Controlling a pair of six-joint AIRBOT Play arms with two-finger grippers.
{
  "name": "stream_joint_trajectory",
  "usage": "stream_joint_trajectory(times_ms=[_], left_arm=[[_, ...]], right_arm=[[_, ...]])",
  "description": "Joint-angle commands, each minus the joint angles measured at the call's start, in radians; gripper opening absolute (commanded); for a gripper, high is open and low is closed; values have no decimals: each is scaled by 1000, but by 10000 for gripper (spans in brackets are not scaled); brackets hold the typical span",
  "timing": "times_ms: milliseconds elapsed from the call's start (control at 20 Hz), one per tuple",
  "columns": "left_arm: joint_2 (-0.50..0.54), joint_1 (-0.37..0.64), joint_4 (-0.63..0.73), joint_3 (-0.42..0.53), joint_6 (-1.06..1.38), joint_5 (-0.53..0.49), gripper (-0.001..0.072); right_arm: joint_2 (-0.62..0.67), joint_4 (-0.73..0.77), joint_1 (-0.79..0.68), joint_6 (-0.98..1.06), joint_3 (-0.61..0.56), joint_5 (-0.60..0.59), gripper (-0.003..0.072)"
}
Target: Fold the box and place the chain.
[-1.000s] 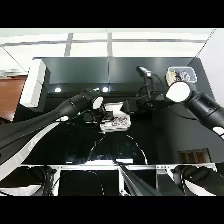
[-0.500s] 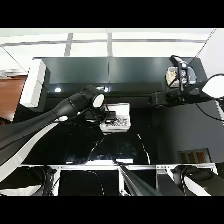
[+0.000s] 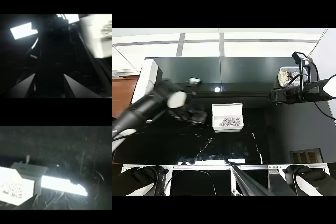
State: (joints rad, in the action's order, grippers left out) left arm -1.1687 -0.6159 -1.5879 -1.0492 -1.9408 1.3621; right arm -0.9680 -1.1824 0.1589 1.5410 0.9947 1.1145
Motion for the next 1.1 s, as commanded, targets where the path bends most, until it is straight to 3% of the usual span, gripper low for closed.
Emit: stream_joint_trajectory(times_ms=[0, 100, 200, 300, 350, 400, 700, 800, 1050], left_arm=[[148, 193, 229, 190, 288, -128, 424], [193, 285, 517, 307, 678, -228, 424], [192, 310, 698, 376, 1085, -233, 424], [179, 301, 725, 403, 1305, -255, 449], [171, 299, 726, 408, 1395, -270, 673], [164, 298, 722, 409, 1460, -290, 715], [117, 298, 712, 409, 1865, -444, 714], [81, 298, 745, 408, 1894, -502, 714], [-84, 298, 892, 405, 2157, -493, 714]], right_arm=[[0, -5, -2, -2, 0, -42, 402], [0, -9, -2, -5, 0, -56, 402], [0, -37, -2, -5, 0, -64, 402], [0, -90, -2, -4, 0, -65, 402], [0, -116, -2, -4, 0, -70, 402], [0, -149, -2, -4, 0, -80, 402], [-7, -183, -29, 86, 0, -106, 401], [-14, -182, -47, 94, 0, -121, 401], [-18, -180, -53, 93, 0, -140, 401]])
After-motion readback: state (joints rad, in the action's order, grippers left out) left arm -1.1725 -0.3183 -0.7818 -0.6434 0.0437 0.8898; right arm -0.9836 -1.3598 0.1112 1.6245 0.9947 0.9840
